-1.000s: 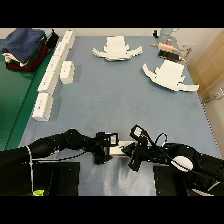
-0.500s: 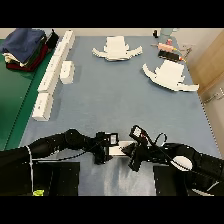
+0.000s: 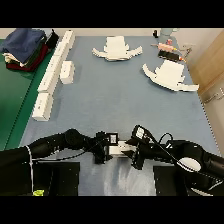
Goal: Fold the box.
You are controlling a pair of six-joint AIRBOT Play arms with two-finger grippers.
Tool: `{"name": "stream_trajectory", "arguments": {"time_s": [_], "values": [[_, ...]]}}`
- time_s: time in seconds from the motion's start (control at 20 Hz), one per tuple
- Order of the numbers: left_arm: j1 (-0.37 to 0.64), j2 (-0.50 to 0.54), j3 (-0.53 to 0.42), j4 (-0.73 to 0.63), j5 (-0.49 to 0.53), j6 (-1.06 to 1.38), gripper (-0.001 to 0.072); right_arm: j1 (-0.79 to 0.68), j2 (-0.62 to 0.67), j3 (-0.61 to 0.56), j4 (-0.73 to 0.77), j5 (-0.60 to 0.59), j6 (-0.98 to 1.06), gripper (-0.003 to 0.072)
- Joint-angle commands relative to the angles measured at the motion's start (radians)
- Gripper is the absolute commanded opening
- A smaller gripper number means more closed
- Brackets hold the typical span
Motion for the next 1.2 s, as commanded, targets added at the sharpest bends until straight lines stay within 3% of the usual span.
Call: {"name": "stream_trajectory", "arguments": {"time_s": [0.0, 0.05, 0.15, 0.25, 0.4, 0.45, 0.5, 0.6, 0.65, 0.85, 1.15], "values": [[0.000, 0.000, 0.001, 0.002, 0.000, 0.003, 0.0466, -0.037, 0.014, 0.043, -0.101, 0.015, 0.016, 0.0399], [0.000, 0.000, 0.001, 0.002, 0.000, 0.003, 0.0466, -0.058, 0.014, 0.061, -0.119, 0.026, 0.023, 0.0504], [0.000, 0.000, 0.001, 0.002, 0.000, 0.003, 0.0466, -0.110, 0.014, 0.101, -0.178, 0.056, 0.060, 0.0598], [0.000, 0.000, 0.001, 0.002, 0.000, 0.003, 0.0466, -0.177, 0.014, 0.137, -0.252, 0.068, 0.125, 0.0662], [0.000, 0.000, 0.001, 0.002, 0.000, 0.003, 0.0466, -0.313, 0.013, 0.188, -0.290, 0.068, 0.277, 0.0655], [0.000, 0.000, 0.001, 0.002, 0.000, 0.003, 0.0466, -0.362, 0.012, 0.201, -0.289, 0.068, 0.343, 0.0613], [0.000, 0.000, 0.001, 0.002, 0.000, 0.003, 0.0466, -0.400, 0.011, 0.209, -0.289, 0.069, 0.409, 0.0501], [0.000, 0.000, 0.001, 0.002, 0.000, 0.003, 0.0466, -0.463, 0.011, 0.212, -0.289, 0.075, 0.519, 0.0086], [0.000, 0.000, 0.001, 0.002, 0.000, 0.003, 0.0466, -0.484, 0.006, 0.212, -0.289, 0.087, 0.574, 0.0014], [0.003, 0.000, 0.001, 0.002, 0.056, 0.007, 0.0466, -0.529, -0.037, 0.212, -0.290, 0.142, 0.776, 0.0011], [0.035, 0.097, 0.003, 0.024, 0.151, -0.231, 0.0466, -0.531, -0.115, 0.212, -0.303, 0.138, 0.827, 0.0011]]}}
